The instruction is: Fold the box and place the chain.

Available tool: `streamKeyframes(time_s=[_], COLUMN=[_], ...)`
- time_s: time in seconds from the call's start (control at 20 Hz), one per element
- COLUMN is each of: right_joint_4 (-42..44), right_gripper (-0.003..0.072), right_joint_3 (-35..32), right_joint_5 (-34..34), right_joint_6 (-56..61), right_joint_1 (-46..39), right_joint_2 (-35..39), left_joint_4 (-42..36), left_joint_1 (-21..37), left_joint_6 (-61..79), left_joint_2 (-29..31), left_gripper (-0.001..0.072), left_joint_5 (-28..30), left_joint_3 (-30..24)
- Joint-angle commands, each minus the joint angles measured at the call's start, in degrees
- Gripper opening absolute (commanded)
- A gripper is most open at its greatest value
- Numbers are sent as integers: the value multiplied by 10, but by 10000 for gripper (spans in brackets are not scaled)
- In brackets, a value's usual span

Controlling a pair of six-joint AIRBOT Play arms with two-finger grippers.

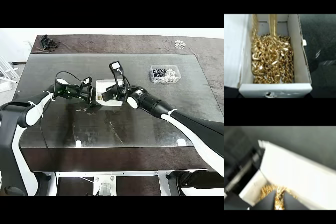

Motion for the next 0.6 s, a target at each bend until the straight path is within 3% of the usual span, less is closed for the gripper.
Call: streamKeyframes(time_s=[0.0,0.15,0.35,0.45,0.5,0.55], right_joint_4=[-3,-62,-78,-81,-81,-77], right_gripper=[227,465,446,302,285,221], right_joint_3=[-4,1,30,44,55,66], right_joint_5=[66,73,72,63,63,63], right_joint_6=[-9,-25,-45,-80,-82,-85], right_joint_1=[-2,-2,-10,-30,-50,-73], right_joint_2=[-14,-8,48,94,115,129], left_joint_4=[0,0,0,0,0,0], left_joint_1=[0,0,0,0,0,0], left_joint_6=[0,0,0,0,0,0], left_joint_2=[0,0,0,0,0,0], left_gripper=[38,38,38,38,39,39], left_joint_5=[0,0,0,0,0,0], left_joint_3=[0,0,0,0,0,0])
